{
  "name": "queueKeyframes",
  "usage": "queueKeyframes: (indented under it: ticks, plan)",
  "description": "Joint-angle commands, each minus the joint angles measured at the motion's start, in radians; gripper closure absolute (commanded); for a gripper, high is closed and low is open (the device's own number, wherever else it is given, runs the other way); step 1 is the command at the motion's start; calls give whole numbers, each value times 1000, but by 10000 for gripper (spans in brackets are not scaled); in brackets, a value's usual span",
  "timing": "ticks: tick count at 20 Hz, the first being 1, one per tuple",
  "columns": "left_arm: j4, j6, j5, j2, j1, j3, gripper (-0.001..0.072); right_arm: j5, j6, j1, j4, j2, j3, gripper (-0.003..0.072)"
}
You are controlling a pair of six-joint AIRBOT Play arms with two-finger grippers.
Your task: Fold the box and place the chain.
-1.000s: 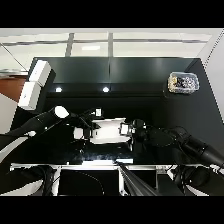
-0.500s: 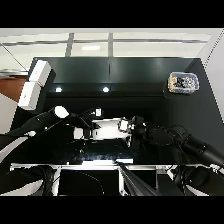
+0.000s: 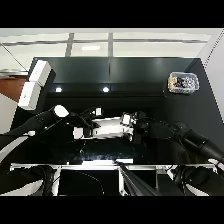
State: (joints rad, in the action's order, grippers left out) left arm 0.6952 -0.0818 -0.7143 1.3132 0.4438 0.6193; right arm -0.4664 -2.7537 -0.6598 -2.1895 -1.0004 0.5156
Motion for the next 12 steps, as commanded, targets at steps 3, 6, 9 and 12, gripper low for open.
queueKeyframes:
  ticks: [3,6,9,12]
  plan:
    - [-4,-1,-3,-1,0,6,684,10,-138,6,-74,-26,14,-11]
    - [3,-1,1,-1,0,6,684,8,-140,20,-142,-36,31,-11]
    - [3,-1,0,-1,0,6,684,-16,-158,38,-151,-65,48,-11]
    - [3,-1,0,-1,0,6,684,-32,-188,38,-190,-92,68,-11]
